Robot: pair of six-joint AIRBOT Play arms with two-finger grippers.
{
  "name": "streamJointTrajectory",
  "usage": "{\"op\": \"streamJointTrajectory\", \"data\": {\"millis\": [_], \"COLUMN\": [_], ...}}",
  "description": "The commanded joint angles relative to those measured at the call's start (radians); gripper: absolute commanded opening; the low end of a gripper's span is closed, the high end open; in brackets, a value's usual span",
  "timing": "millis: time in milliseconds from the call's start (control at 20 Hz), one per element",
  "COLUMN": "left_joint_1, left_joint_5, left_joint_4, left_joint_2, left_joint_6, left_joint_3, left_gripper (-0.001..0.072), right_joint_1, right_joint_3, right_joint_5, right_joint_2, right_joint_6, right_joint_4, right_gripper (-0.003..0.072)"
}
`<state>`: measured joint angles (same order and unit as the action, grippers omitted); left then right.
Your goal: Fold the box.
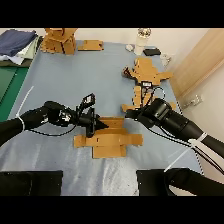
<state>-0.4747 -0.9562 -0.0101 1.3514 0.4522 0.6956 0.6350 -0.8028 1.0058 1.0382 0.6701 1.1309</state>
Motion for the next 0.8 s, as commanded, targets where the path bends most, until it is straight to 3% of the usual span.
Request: {"op": "streamJointTrajectory", "data": {"millis": [0, 50, 100, 150, 200, 450, 500, 550, 750], "left_joint_1": [0.000, 0.000, 0.000, 0.000, 0.000, 0.001, 0.001, 0.001, 0.001], "left_joint_5": [0.035, 0.049, 0.056, 0.057, 0.057, 0.056, 0.057, 0.059, 0.065], "left_joint_4": [-0.059, -0.083, -0.107, -0.121, -0.121, -0.152, -0.172, -0.192, -0.200], "left_joint_2": [0.014, 0.014, 0.014, 0.014, 0.014, 0.012, 0.009, 0.005, -0.017], "left_joint_6": [-0.006, -0.025, -0.034, -0.035, -0.034, -0.035, -0.045, -0.059, -0.068], "left_joint_3": [0.001, 0.001, 0.001, 0.001, 0.002, 0.002, 0.002, 0.002, 0.002], "left_gripper": [0.0017, 0.0018, 0.0102, 0.0337, 0.0364, 0.0346, 0.0291, 0.0094, 0.0075], "right_joint_1": [0.001, 0.001, 0.001, 0.001, 0.001, 0.001, 0.001, 0.001, 0.001], "right_joint_3": [0.000, 0.000, 0.000, 0.000, 0.000, 0.000, 0.000, 0.000, 0.000], "right_joint_5": [-0.007, -0.007, -0.006, -0.007, -0.006, -0.006, -0.006, -0.006, -0.006], "right_joint_2": [0.000, 0.000, 0.000, 0.000, 0.000, 0.000, 0.000, 0.000, 0.000], "right_joint_6": [0.000, 0.000, 0.000, 0.000, 0.000, 0.000, 0.000, 0.000, 0.000], "right_joint_4": [0.004, 0.005, 0.006, 0.006, 0.006, 0.007, 0.007, 0.007, 0.014], "right_gripper": [0.0001, 0.0001, 0.0001, 0.0002, 0.0001, 0.0001, 0.0001, 0.0001, 0.0001]}}
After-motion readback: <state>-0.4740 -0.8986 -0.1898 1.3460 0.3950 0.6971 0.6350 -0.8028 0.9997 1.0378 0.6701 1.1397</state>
